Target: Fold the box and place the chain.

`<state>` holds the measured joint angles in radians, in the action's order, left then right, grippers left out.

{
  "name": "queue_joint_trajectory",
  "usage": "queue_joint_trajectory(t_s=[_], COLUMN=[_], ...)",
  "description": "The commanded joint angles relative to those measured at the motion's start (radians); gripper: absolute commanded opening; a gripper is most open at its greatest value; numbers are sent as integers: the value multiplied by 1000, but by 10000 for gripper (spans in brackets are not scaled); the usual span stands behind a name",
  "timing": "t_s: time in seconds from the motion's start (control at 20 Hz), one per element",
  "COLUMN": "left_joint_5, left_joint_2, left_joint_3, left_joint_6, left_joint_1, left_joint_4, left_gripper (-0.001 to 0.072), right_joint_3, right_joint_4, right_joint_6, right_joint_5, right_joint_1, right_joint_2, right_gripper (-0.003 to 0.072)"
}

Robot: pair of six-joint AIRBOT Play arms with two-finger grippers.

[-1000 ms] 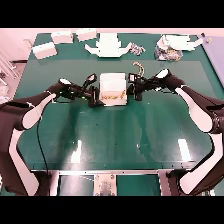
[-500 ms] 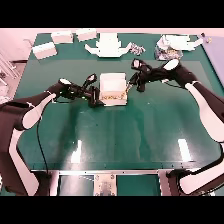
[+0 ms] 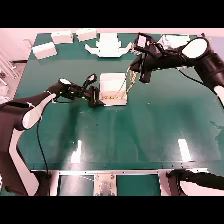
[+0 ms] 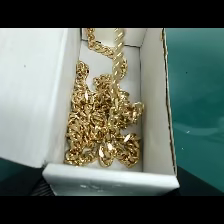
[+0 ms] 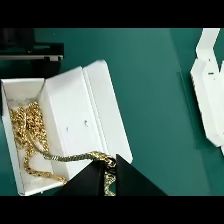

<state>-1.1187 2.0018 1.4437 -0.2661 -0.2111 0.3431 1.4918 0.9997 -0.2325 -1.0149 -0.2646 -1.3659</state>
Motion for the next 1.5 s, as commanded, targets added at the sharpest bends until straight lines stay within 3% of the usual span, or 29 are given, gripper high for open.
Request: queue_joint_trajectory(t_s=[0.0, 0.2, 0.35, 0.5, 0.9, 0.95, 1.05, 1.3, 1.45], left_joint_5=[0, 0, 0, 0, 0, 0, 0, 0, 0], left_joint_2=[-1, -1, -1, -1, -1, -1, -1, -1, -1], left_joint_3=[0, 0, 0, 0, 0, 0, 0, 0, 0], left_joint_6=[0, 0, 0, 0, 0, 0, 0, 0, 0], left_joint_1=[0, 0, 0, 0, 0, 0, 0, 0, 0], left_joint_4=[0, 0, 0, 0, 0, 0, 0, 1, 0], left_gripper=[488, 488, 488, 488, 488, 488, 488, 488, 488], right_joint_3=[1, 1, 3, -5, -71, -71, -69, -80, -132], right_joint_4=[165, 351, 481, 501, 477, 478, 487, 516, 284], right_joint_6=[-155, -320, -428, -529, -541, -529, -454, -349, -17], right_joint_5=[22, 126, 136, 136, 170, 167, 130, 113, 117], right_joint_1=[-128, -273, -365, -352, -230, -224, -224, -112, 32], right_joint_2=[103, 121, 116, 72, -141, -157, -162, -156, -172], right_gripper=[11, 10, 10, 10, 10, 43, 650, 650, 649])
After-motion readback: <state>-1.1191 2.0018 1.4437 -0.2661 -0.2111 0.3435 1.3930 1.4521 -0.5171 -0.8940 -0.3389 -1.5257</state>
